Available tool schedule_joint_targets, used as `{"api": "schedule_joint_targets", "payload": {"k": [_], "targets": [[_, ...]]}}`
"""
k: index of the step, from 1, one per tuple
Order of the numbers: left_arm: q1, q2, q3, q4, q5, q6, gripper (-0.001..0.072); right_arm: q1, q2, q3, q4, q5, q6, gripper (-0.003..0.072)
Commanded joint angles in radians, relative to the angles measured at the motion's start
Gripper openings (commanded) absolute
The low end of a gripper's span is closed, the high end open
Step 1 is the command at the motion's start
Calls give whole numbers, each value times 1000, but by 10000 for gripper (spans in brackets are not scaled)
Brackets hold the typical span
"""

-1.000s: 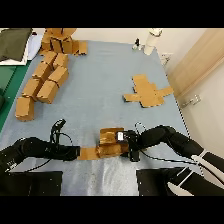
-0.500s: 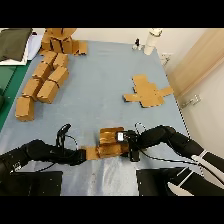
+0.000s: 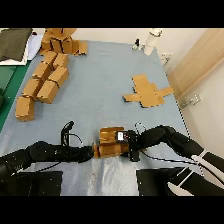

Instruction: Fold the box.

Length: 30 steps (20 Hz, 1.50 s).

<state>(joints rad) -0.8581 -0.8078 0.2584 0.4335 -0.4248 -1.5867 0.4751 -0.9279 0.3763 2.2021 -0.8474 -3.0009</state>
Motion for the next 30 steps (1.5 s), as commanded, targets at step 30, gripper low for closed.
{"api": "schedule_joint_targets", "payload": {"k": [30], "targets": [[-13, 0, 22, -7, -3, -54, 256, 1, 0, 0, 0, 0, 0, 562]]}}
